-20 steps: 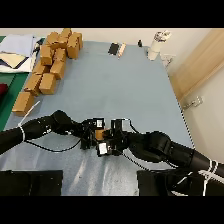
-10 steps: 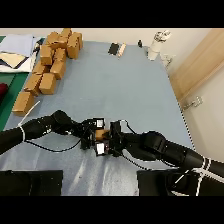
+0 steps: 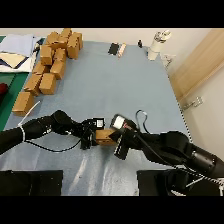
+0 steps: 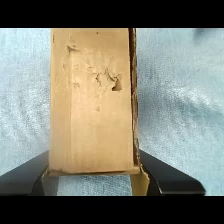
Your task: Fold the box.
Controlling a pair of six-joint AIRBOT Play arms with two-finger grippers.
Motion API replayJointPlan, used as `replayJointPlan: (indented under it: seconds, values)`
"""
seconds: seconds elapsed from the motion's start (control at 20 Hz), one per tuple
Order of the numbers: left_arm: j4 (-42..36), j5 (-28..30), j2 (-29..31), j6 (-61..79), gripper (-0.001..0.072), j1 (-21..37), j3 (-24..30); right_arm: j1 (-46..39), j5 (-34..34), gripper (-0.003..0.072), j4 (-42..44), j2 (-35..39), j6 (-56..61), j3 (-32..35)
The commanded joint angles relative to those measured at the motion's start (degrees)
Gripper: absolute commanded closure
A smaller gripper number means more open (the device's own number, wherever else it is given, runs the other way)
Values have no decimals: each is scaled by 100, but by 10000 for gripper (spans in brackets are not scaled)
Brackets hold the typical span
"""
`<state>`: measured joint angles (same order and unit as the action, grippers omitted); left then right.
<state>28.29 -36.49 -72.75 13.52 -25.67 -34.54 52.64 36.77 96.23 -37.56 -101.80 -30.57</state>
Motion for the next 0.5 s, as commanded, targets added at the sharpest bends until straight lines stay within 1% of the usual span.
replayJointPlan:
  seconds: [0.0, 0.05, 0.1, 0.15, 0.25, 0.35, 0.4, 0.45]
  values:
    - [0, 4, 0, -2, 244, -2, 0, -192, 1185, 683, 273, 590, 3495, 297]
    - [0, 2, 0, -2, 244, -2, 0, -192, 1091, 683, 691, 625, 3654, 533]
    - [-2, 2, 0, -2, 244, -2, 0, -192, 796, 683, 1209, 612, 3681, 802]
    - [0, 2, 0, -2, 244, -2, 0, -192, 343, 684, 1665, 568, 3685, 1064]
    - [-2, 2, 0, -2, 244, -2, 0, -192, -1016, 683, 2428, 365, 3694, 1473]
    - [0, 2, 0, -2, 244, -2, 0, -197, -2365, 683, 2538, 15, 4050, 1545]
    - [0, 2, 0, -2, 244, -2, 0, -195, -2896, 683, 2538, -142, 4245, 1534]
    - [0, 2, 0, -2, 244, -2, 0, -197, -3097, 683, 2529, -251, 4356, 1508]
